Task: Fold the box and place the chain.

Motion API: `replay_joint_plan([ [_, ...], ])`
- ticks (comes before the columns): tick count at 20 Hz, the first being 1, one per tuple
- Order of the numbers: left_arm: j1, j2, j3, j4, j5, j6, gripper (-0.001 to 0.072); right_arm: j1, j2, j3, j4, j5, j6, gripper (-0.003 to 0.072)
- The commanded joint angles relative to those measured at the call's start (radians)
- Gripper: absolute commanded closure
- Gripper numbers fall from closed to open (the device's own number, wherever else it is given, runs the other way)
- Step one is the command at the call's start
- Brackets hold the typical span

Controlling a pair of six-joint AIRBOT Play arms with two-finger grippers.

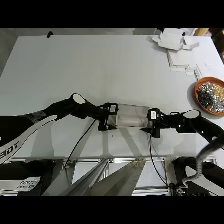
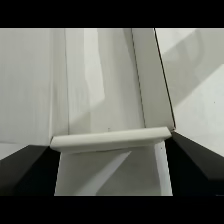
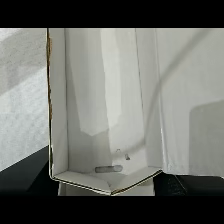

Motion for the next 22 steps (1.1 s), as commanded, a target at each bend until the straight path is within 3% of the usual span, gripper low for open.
replay_joint_plan([
  [1,-0.004,-0.005,0.000,-0.037,-0.002,0.003,0.0013,0.000,0.000,0.000,0.001,-0.002,0.001,0.0284],
  [5,-0.004,-0.005,0.000,-0.037,-0.002,0.004,0.0020,0.000,0.000,0.000,0.001,-0.002,0.001,0.0284],
  [6,-0.005,-0.005,0.000,-0.037,-0.001,0.004,0.0091,0.000,0.000,0.000,0.001,-0.002,0.001,0.0284],
  [8,-0.013,-0.005,0.000,-0.031,0.008,0.003,0.0367,0.000,0.000,0.000,0.001,-0.002,0.001,0.0284],
  [9,-0.019,-0.004,0.000,-0.020,0.013,0.003,0.0425,0.000,0.000,0.000,0.001,-0.002,0.001,0.0284],
  [22,-0.021,-0.004,0.000,-0.014,0.010,0.002,0.0437,0.000,0.000,0.000,0.001,-0.002,0.001,0.0284],
])
